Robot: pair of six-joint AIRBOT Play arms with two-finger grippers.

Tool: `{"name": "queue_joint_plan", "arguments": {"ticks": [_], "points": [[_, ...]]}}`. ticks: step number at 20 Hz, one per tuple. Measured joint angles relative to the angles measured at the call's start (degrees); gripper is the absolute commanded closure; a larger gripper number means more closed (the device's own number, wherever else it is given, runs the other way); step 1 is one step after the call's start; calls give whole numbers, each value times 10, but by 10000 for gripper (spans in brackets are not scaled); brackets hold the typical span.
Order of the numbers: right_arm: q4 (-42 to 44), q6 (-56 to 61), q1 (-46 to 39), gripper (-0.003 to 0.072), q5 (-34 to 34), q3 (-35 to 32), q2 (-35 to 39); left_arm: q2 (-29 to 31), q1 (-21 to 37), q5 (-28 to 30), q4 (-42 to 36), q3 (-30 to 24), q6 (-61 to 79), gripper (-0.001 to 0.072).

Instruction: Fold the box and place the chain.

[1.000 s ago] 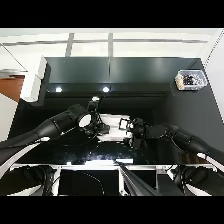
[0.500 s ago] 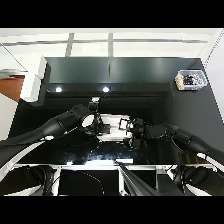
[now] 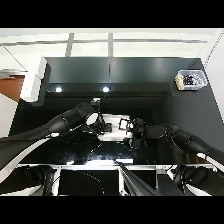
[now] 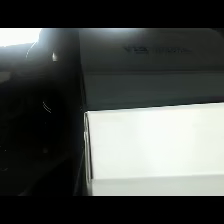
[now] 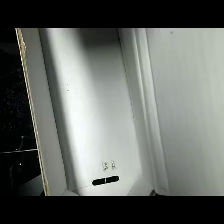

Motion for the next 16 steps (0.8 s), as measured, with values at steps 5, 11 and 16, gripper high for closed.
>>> {"name": "queue_joint_plan", "arguments": {"ticks": [5, 11, 16], "points": [[0, 0, 0, 220, 0, 0, 0, -6, 0, 0, 0, 2, -10, 485], [0, 0, 0, 220, 0, 0, 0, -12, 0, -5, -1, 3, -13, 538], [0, 0, 0, 220, 0, 0, 0, -13, 0, -11, -1, 3, -13, 538]]}}
